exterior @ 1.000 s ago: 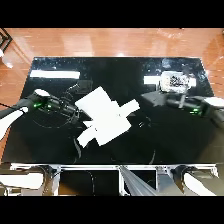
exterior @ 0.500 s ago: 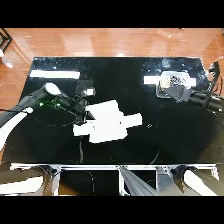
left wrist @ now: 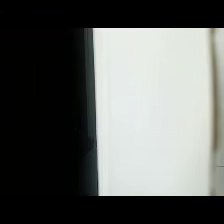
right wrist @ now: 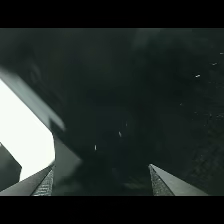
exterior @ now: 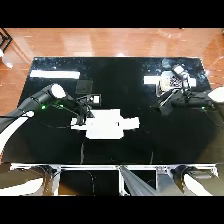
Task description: Fold the box and place the chain.
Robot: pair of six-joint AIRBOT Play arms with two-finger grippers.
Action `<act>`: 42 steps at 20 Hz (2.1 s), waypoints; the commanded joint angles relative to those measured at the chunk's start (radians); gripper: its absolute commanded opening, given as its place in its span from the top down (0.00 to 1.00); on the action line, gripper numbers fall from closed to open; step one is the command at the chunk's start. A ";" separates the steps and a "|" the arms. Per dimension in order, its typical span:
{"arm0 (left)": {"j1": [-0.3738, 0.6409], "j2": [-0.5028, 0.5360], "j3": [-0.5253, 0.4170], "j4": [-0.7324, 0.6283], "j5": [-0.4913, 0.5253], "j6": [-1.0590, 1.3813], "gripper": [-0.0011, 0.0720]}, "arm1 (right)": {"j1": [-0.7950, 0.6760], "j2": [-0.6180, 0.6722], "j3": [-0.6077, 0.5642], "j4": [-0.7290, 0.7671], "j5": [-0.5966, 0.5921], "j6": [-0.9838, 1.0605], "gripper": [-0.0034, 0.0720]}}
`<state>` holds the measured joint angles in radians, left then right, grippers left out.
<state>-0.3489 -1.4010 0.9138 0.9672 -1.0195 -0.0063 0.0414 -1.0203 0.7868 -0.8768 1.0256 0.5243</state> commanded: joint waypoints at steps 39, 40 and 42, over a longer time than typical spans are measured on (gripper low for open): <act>-0.013 0.002 0.000 0.008 -0.037 -0.047 0.96 | 0.774 -0.216 -0.189 0.063 -0.525 -0.315 0.02; -0.013 0.002 0.000 0.008 -0.037 -0.050 0.96 | 0.768 -0.213 -0.188 0.052 -0.545 -0.277 0.02; -0.013 0.002 0.000 0.008 -0.036 -0.050 0.96 | 0.747 -0.194 -0.184 0.045 -0.542 -0.226 0.02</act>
<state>-0.3614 -1.3987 0.9138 0.9764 -1.0554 -0.0402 0.7979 -1.2251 0.5987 -0.8219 0.5312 0.2226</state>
